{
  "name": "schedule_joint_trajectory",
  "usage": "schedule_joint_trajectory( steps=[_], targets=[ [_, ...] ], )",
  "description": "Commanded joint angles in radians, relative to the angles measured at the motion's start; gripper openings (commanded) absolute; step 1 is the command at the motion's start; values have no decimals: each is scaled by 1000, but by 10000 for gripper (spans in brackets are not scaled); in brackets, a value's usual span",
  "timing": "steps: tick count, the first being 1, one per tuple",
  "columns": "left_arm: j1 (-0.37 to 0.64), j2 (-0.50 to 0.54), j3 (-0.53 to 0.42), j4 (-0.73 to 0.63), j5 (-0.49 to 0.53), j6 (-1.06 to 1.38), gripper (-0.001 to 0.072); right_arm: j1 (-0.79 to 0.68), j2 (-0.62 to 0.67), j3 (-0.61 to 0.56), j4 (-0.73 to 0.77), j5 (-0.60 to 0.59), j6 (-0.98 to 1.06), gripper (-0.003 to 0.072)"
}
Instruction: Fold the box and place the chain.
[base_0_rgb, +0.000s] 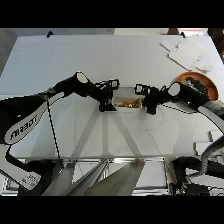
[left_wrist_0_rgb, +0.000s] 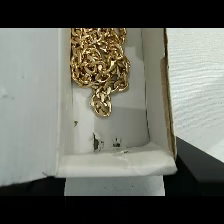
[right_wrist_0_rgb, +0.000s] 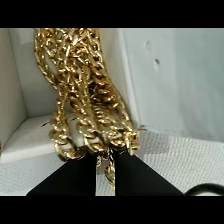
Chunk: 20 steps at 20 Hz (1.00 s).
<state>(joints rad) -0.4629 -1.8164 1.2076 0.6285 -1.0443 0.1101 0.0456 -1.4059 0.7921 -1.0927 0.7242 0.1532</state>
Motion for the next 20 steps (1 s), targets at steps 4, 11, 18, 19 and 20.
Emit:
schedule_joint_trajectory(
  steps=[4, 11, 18, 19, 20],
  targets=[
    [0, 0, 0, 0, 0, 0, 335, 3, 9, -1, -77, 27, 146, 16],
    [0, 0, 0, 0, 0, 0, 335, 3, 185, -1, -208, 27, 426, 15],
    [0, 0, 0, 0, 1, 0, 335, 3, 372, 0, 36, 30, 441, 16],
    [0, 0, 0, 0, 0, 0, 335, 6, 380, 0, 89, 14, 441, 16],
    [0, 0, 0, 0, 0, 0, 335, 19, 381, 0, 126, -8, 441, 16]
  ],
)
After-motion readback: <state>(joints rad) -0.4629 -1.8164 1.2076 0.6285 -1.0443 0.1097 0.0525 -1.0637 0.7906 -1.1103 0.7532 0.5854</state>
